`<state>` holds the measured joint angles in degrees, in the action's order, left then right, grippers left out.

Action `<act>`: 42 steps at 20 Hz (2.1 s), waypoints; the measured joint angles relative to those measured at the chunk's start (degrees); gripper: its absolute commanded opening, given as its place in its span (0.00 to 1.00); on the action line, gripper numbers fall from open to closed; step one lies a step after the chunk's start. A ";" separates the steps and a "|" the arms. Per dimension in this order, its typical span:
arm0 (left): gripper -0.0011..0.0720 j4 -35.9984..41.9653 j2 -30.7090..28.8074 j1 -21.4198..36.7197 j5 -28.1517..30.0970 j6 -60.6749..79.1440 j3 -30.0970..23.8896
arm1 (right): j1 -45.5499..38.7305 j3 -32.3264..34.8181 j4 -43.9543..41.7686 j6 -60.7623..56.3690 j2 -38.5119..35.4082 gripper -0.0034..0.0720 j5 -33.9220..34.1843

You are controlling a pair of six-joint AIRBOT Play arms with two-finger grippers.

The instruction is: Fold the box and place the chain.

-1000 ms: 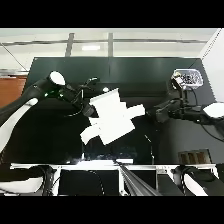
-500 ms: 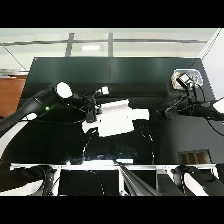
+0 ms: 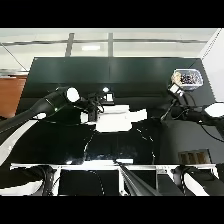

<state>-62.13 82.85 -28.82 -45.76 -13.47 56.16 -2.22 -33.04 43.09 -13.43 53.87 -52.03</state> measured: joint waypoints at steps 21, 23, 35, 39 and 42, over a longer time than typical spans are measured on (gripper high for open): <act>0.05 5.05 0.87 -0.96 -1.84 5.16 1.29 | 18.99 1.31 4.85 15.26 7.89 0.99 4.13; 0.05 5.68 1.46 -1.01 -1.68 5.84 1.29 | 20.44 2.16 4.24 15.02 8.39 0.99 4.63; 0.05 7.02 2.69 -1.07 -3.78 6.64 1.33 | 25.29 4.24 -6.99 14.23 9.25 0.99 10.60; 0.05 6.99 2.69 -1.07 -3.85 6.58 1.33 | 25.40 3.89 -7.02 14.47 7.19 0.99 13.00; 0.05 6.97 2.69 -1.07 -3.93 6.58 1.33 | 25.40 3.61 -6.73 16.11 5.46 0.99 14.91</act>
<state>-55.16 85.54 -29.89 -49.69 -6.90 57.49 23.18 -29.43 36.36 2.68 59.33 -37.12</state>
